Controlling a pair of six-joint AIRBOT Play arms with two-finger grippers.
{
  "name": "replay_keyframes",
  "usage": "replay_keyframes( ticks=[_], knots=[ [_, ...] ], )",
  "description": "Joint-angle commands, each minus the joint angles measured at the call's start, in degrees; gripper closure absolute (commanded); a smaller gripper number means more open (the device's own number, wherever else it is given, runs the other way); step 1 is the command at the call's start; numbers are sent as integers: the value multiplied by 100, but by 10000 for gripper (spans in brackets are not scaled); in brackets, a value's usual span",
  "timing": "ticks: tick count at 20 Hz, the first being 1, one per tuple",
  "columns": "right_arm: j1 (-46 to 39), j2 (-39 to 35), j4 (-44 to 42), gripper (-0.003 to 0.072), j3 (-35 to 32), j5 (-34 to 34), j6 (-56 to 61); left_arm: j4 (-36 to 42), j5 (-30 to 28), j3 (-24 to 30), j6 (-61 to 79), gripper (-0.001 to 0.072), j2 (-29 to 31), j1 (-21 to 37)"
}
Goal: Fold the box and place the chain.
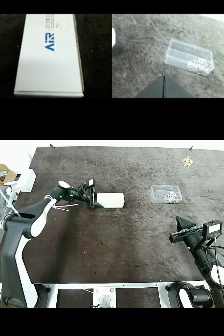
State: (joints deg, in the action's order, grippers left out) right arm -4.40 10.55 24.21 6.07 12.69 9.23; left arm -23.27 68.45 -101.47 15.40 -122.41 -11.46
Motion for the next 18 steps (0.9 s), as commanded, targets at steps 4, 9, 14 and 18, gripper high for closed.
replay_keyframes(
  ticks=[4, 9, 14, 18],
  knots=[
    [-7, -81, 0, 684, -83, -72, 4, -52, -809, -4, -2638, 705, 1460, 673],
    [-7, -79, 0, 684, -83, -72, 4, -933, -2166, 514, -4551, 707, 2833, 1521],
    [-7, -79, 0, 684, -83, -74, 4, -1862, -2697, 2356, -5713, 707, 4430, 2704],
    [-7, -79, 0, 684, -83, -74, 4, -2107, -2546, 3532, -5744, 706, 5241, 4044]
  ],
)
